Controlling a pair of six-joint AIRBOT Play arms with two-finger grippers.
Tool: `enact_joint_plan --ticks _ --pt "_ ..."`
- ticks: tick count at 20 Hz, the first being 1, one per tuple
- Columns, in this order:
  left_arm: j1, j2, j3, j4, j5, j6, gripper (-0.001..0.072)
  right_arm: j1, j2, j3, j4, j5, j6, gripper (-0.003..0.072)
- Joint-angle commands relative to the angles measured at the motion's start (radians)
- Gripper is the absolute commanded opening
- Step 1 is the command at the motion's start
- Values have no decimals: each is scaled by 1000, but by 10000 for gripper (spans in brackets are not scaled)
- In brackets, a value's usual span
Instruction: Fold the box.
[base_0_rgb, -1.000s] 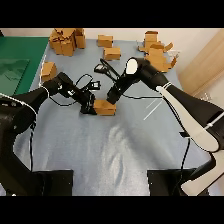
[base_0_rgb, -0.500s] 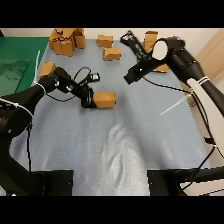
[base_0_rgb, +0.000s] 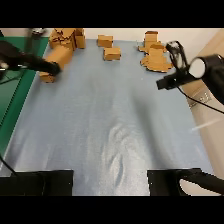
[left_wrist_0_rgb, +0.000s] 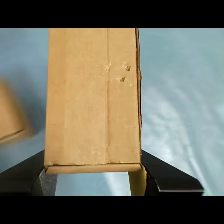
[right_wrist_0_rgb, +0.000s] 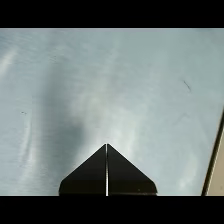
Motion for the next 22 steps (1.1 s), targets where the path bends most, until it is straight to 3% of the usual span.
enact_joint_plan --ticks 1,5,9,12,13,15,16,17,19,22 --pt "161 83 2 177 19 -242 289 -85 119 -194 -2 -110 35 7" --pt "261 87 -2 170 -3 -246 288 -104 136 -218 -2 -141 34 7" --pt "248 27 -7 139 79 -238 288 -104 136 -218 8 -159 35 7" --pt "174 -35 -7 -3 117 -126 288 -104 136 -218 31 -159 35 8" --pt "129 -57 -7 -14 159 -106 290 -104 136 -218 34 -159 35 8" --pt "44 -99 -7 -15 290 -112 377 -103 136 -218 38 -159 35 8" --pt "2 -121 -6 -15 364 -113 375 -103 136 -218 44 -159 35 8" --pt "-31 -143 -6 -15 429 -118 372 -103 136 -218 47 -156 35 8" --pt "-68 -202 -1 -15 507 -196 229 -103 136 -218 58 -156 35 7" --pt "-87 -296 27 -19 478 -198 257 -103 136 -218 58 -156 35 7"
